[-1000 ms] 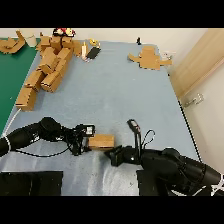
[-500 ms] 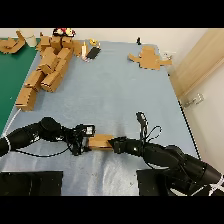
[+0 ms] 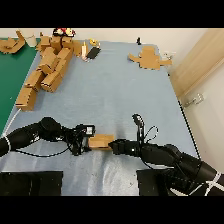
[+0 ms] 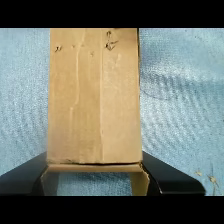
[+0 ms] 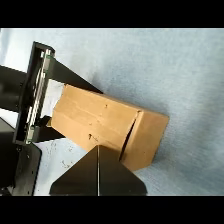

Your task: Fold the box.

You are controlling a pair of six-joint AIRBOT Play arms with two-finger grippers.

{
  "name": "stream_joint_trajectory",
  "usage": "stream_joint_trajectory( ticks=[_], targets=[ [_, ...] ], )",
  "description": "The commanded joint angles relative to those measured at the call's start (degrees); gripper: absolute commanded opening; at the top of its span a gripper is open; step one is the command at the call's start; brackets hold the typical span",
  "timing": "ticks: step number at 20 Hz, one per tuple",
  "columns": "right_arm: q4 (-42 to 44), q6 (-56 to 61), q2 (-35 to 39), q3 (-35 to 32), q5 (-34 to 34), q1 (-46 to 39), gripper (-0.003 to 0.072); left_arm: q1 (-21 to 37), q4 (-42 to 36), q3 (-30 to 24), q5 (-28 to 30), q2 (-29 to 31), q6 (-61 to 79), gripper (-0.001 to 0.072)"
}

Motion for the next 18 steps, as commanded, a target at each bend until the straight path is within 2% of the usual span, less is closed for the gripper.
stream_joint_trajectory(
  ticks=[1, 8, 12, 15, 18],
  targets=[
    [0.0, 0.0, -1.2, -0.1, -0.5, 0.0, 0.0002, 0.0, 0.0, 0.0, 0.0, 0.0, 0.0, 0.0515],
    [0.0, 0.0, -1.6, 0.2, -0.4, 0.0, 0.0002, 0.0, 0.0, 0.0, 0.0, 0.0, 0.0, 0.0515],
    [0.0, 0.0, 2.1, 4.1, -1.7, 1.0, 0.0003, 0.0, 0.0, 0.0, 0.0, 0.0, 0.0, 0.0515],
    [0.8, 0.0, -1.2, 6.0, -4.5, 1.4, 0.0003, 0.0, 0.0, 0.0, 0.0, 0.0, 0.0, 0.0515],
    [1.6, 0.0, -5.6, 6.7, -2.1, 4.3, 0.0003, 0.0, 0.0, 0.0, 0.0, 0.0, 0.0, 0.0515]
  ],
)
